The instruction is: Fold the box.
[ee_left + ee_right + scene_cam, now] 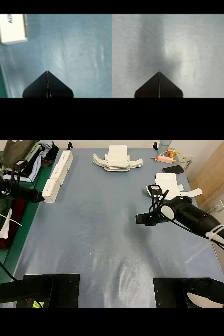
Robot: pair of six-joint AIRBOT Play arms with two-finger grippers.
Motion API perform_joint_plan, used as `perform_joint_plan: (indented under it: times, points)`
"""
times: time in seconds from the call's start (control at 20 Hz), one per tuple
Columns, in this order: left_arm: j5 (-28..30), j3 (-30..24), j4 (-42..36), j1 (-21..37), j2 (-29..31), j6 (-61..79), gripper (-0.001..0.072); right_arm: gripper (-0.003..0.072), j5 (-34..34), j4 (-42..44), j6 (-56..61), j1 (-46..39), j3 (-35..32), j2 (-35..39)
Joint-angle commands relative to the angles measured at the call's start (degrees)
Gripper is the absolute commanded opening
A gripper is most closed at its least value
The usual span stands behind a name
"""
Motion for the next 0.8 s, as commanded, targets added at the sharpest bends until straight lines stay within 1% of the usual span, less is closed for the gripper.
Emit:
perform_joint_plan:
  times: [0.0,0.1,0.15,0.25,0.3,0.35,0.5,0.75]
  points:
    - [-10.56,0.04,-2.4,-8.02,3.17,-9.38,0.0014,0.0005,0.48,6.12,-6.21,0.0,5.97,-5.4]
    - [-9.38,-0.02,-2.01,-15.8,3.04,-13.68,0.0014,0.0006,0.63,11.96,-9.55,0.02,11.04,-9.33]
    - [-7.41,-0.02,-1.14,-20.09,3.02,-15.21,0.0014,0.0006,0.63,14.27,-11.08,0.17,13.31,-10.84]
    - [-2.34,-0.02,3.48,-27.21,3.02,-20.26,0.0014,0.0006,0.26,17.0,-11.85,0.74,16.65,-12.57]
    - [-0.42,-0.02,6.12,-29.9,2.99,-23.1,0.0015,0.0005,-0.09,18.23,-11.82,1.03,17.44,-12.68]
    - [0.9,-0.02,7.56,-31.69,2.99,-24.59,0.0015,0.0005,0.02,18.97,-11.82,1.07,17.57,-12.52]
    - [1.07,0.0,7.67,-34.58,2.99,-24.57,0.0016,0.0005,-0.02,19.06,-11.82,0.96,17.57,-12.55]
    - [1.09,0.0,7.32,-35.78,2.99,-24.57,0.0015,0.0005,-0.02,19.06,-11.82,0.96,17.57,-12.55]
